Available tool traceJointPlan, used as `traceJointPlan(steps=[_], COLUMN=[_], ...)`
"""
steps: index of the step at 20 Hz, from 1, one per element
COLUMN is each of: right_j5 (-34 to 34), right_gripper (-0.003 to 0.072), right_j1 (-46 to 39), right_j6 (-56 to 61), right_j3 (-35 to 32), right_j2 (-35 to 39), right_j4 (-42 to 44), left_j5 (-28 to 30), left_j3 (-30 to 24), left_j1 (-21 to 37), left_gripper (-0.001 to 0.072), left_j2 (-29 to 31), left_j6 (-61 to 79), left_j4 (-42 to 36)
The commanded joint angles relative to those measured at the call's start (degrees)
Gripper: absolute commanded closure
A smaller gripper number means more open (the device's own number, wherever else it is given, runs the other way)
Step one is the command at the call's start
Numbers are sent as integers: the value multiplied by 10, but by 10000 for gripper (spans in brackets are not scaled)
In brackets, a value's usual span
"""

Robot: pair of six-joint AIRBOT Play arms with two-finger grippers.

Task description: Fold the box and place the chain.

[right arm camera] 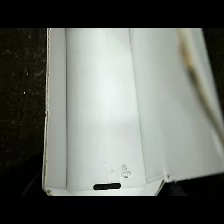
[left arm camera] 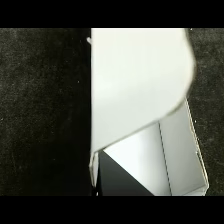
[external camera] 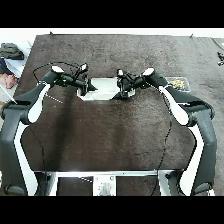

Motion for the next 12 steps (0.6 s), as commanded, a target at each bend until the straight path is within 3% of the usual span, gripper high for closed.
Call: traceJointPlan(steps=[1, 12], right_j5=[0, 4], right_gripper=[95, 95], right_j1=[0, 1], right_j6=[0, -15], right_j3=[1, 1], right_j2=[0, -9], right_j4=[5, 5], left_j5=[0, 0], left_j3=[0, 0], left_j1=[0, 0], left_gripper=[696, 696], left_j2=[0, 0], left_j6=[0, 0], left_j4=[0, -1])
